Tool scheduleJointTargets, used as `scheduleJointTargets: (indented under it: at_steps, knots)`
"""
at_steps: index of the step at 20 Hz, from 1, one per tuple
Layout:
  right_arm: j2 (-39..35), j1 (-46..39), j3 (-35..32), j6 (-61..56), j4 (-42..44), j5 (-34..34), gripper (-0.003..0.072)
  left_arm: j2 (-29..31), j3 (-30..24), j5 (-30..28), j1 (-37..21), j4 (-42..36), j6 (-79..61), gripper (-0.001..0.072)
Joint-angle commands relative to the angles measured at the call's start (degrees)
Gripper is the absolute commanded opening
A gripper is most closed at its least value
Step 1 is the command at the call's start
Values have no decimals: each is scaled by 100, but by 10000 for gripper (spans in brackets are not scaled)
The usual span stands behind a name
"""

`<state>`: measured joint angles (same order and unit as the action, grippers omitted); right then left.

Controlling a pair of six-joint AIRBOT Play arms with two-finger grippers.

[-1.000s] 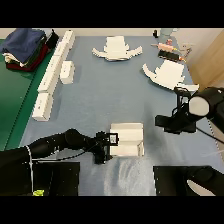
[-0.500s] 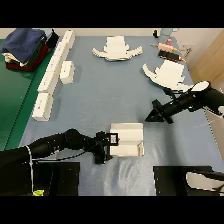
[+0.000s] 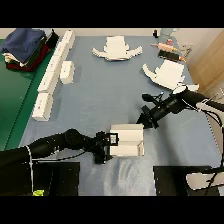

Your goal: Fold the box.

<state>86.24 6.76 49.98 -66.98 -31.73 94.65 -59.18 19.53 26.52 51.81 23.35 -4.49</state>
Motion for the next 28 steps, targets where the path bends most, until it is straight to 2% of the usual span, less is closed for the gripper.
scheduleJointTargets:
  at_steps: [1,3,11,16,21,24,25,27,28]
  knots:
    - [-166,579,7,706,-13,79,3,-2,4,0,0,0,0,466]
    - [-496,979,7,1003,-269,-260,3,-4,4,0,0,0,0,466]
    - [-2087,2820,-79,1064,-2153,-2813,3,-2,4,0,0,0,0,466]
    - [-2887,3827,-852,1047,-3042,-3875,3,-4,4,0,0,0,0,466]
    - [-4100,4264,-1606,1047,-3869,-4328,3,-4,4,0,0,0,0,466]
    - [-4640,4266,-1867,1182,-3908,-4223,183,-2,4,0,0,0,0,466]
    - [-4745,4266,-1919,1309,-3897,-4120,184,-2,4,0,0,0,0,466]
    - [-4892,4336,-2020,1613,-3891,-3982,364,-2,4,0,0,0,0,466]
    - [-4940,4415,-2041,1764,-3906,-3936,386,-4,4,0,0,0,0,466]
